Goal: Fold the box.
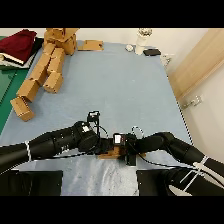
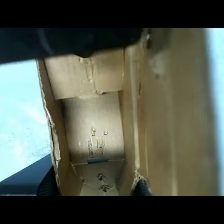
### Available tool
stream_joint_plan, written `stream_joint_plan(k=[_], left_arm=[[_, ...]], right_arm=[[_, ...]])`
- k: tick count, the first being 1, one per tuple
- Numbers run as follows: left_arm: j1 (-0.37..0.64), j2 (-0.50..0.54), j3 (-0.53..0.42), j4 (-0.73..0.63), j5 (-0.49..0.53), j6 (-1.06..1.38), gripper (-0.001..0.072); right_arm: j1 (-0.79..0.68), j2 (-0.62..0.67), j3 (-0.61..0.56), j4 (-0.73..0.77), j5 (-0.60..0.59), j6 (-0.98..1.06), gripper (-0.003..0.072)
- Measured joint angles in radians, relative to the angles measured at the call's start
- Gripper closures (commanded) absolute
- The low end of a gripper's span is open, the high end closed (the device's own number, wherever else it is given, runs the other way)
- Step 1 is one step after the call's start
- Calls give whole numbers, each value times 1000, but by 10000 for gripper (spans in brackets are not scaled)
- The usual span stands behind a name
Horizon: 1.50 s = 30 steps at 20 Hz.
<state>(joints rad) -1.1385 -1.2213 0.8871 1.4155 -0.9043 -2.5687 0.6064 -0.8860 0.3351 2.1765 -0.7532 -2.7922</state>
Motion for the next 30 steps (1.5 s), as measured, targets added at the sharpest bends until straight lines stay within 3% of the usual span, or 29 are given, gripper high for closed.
stream_joint_plan(k=[6, 19, 22, 23, 25, 26, 30], left_arm=[[-52, -23, 61, 106, -114, -132, 319], [-107, -220, 223, 160, -274, -93, 323], [-108, -230, 230, 159, -273, -90, 368], [-108, -232, 231, 158, -270, -89, 564], [-108, -237, 232, 154, -259, -90, 604], [-108, -237, 232, 153, -257, -91, 704], [-108, -237, 233, 144, -257, -98, 698]], right_arm=[[0, 0, 0, 0, 0, -2, 181], [0, 0, 0, 0, 0, -3, 181], [0, 0, 0, 0, 0, -3, 181], [0, 0, 0, 0, 0, -2, 182], [0, 0, 0, -1, 0, -2, 181], [0, 0, 0, -1, 0, -2, 182], [0, 0, 0, -1, 0, -2, 181]])
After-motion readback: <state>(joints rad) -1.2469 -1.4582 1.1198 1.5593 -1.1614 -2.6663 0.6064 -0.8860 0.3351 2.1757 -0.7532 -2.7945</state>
